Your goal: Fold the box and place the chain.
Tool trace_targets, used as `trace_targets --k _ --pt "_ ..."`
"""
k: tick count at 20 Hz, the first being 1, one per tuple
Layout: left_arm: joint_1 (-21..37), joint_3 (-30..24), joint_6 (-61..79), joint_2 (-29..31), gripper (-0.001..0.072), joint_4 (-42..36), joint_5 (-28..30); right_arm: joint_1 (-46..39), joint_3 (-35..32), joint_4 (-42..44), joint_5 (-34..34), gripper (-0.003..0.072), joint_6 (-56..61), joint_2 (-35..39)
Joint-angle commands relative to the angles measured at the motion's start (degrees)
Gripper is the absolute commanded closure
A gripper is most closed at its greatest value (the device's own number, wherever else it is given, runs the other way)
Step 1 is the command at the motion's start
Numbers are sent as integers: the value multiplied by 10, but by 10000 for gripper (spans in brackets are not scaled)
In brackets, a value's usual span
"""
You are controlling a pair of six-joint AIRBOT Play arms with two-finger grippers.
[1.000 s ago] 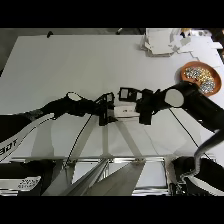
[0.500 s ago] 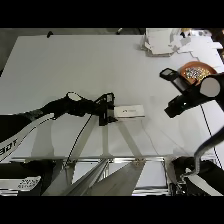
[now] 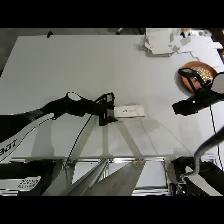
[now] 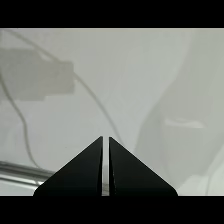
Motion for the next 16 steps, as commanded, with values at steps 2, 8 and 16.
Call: trace_targets --k 2,8,16 --pt "27 0 -59 59 703 28 2 -2 0 0 3 650 6 0" --pt "179 0 -362 266 703 226 5 -2 0 0 3 650 6 0" --pt "446 0 -657 418 699 514 -30 -2 0 0 3 650 6 0"
